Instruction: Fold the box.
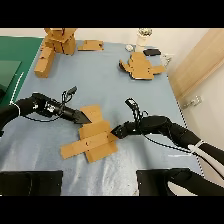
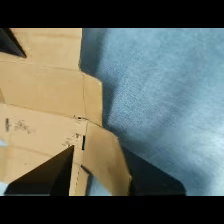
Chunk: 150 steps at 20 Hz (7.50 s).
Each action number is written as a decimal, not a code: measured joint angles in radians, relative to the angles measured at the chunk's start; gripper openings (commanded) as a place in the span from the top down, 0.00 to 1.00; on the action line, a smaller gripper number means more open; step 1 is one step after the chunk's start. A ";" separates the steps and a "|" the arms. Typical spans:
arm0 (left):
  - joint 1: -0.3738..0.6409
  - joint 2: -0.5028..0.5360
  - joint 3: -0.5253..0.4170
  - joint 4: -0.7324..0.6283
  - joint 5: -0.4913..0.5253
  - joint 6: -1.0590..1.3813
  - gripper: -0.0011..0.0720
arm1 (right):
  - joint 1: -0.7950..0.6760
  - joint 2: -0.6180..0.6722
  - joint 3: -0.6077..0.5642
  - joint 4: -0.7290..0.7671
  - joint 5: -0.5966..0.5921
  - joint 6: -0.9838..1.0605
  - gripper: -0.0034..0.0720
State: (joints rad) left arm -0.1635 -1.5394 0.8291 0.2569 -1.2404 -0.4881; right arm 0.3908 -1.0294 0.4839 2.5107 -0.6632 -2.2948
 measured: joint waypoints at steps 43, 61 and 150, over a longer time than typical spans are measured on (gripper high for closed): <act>-0.349 0.174 -0.117 -0.060 0.317 0.667 0.97 | -0.219 0.001 0.309 -0.485 -0.152 0.578 0.95; -0.360 0.175 -0.154 -0.058 0.310 0.702 0.97 | -0.220 0.001 0.309 -0.487 -0.134 0.578 0.95; -0.361 0.175 -0.154 -0.052 0.314 0.700 0.97 | 0.232 0.333 -0.148 -0.534 0.028 -0.281 0.00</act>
State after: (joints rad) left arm -0.5247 -1.3647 0.6754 0.2047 -0.9268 0.2123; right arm 0.6228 -0.6964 0.3359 1.9762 -0.6353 -2.5759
